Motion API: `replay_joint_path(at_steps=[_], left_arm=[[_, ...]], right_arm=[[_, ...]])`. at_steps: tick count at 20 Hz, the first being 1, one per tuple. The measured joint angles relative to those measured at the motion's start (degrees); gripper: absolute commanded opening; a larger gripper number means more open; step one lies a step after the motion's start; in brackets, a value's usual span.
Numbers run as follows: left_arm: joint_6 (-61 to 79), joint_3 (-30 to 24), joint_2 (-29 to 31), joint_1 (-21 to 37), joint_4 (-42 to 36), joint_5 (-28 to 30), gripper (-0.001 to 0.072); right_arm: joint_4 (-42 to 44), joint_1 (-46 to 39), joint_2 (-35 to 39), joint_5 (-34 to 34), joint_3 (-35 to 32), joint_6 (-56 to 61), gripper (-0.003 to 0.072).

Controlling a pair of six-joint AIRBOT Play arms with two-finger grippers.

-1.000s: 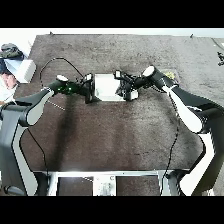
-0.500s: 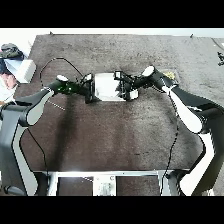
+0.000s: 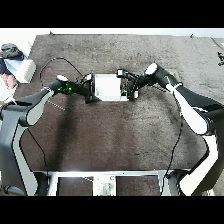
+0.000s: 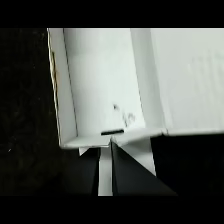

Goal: Fold the box and place the chain.

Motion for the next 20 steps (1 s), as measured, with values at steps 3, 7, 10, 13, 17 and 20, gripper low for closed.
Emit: replay_joint_path(at_steps=[3, 7, 10, 13, 17, 20], left_arm=[[0.0, 0.0, 0.0, 0.0, -0.02, 0.0, 0.0353], [0.0, 0.0, 0.0, 0.0, -0.02, 0.0, 0.0353], [-0.02, 0.0, 0.0, 0.0, 0.0, 0.02, 0.0353], [-0.02, 0.0, 0.0, 0.0, 0.0, 0.02, 0.0353], [-0.02, -0.02, 0.0, 0.0, -0.02, 0.02, 0.0353], [-0.02, 0.0, 0.0, 0.0, -0.07, 0.02, 0.0353]], right_arm=[[-2.03, -2.12, 3.08, 0.96, 0.02, 9.2, 0.009], [-3.04, -6.58, 6.14, 1.31, 0.02, 24.87, 0.009], [-3.34, -11.19, 6.27, 1.9, 0.0, 36.46, 0.0091], [-2.78, -14.91, 4.7, 2.69, 0.0, 44.37, 0.0091], [1.25, -16.55, 0.68, 4.04, -0.02, 47.98, 0.009], [6.78, -16.83, -2.89, 6.8, -0.04, 46.64, 0.0089]])
